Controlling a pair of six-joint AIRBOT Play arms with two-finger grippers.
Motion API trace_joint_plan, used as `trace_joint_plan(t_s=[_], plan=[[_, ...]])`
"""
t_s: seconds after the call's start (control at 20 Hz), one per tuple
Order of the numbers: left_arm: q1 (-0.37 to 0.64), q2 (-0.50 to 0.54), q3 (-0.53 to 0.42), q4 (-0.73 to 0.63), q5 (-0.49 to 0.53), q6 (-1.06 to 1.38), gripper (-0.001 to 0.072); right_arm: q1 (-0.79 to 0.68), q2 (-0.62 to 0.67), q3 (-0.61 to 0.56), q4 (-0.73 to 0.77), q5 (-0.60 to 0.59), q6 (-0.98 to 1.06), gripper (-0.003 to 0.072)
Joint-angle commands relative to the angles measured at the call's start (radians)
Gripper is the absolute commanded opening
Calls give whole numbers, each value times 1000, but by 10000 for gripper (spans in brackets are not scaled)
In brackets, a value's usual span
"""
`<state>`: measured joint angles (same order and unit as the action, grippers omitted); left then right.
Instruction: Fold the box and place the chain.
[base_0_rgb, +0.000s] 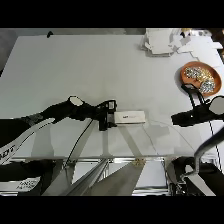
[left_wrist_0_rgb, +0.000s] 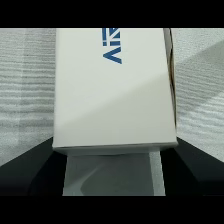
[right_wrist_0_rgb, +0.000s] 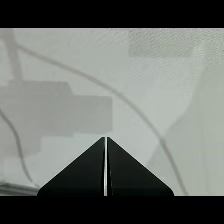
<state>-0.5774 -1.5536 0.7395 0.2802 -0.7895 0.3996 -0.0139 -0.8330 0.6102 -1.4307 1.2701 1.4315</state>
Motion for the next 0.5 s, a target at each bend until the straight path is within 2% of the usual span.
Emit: trace_joint_plan(t_s=[0.0,0.45], plan=[[0,1,0,0,0,0,208,-4,0,-2,2,5,8,20],[0,1,0,-18,0,0,191,-4,0,-2,2,5,8,20]])
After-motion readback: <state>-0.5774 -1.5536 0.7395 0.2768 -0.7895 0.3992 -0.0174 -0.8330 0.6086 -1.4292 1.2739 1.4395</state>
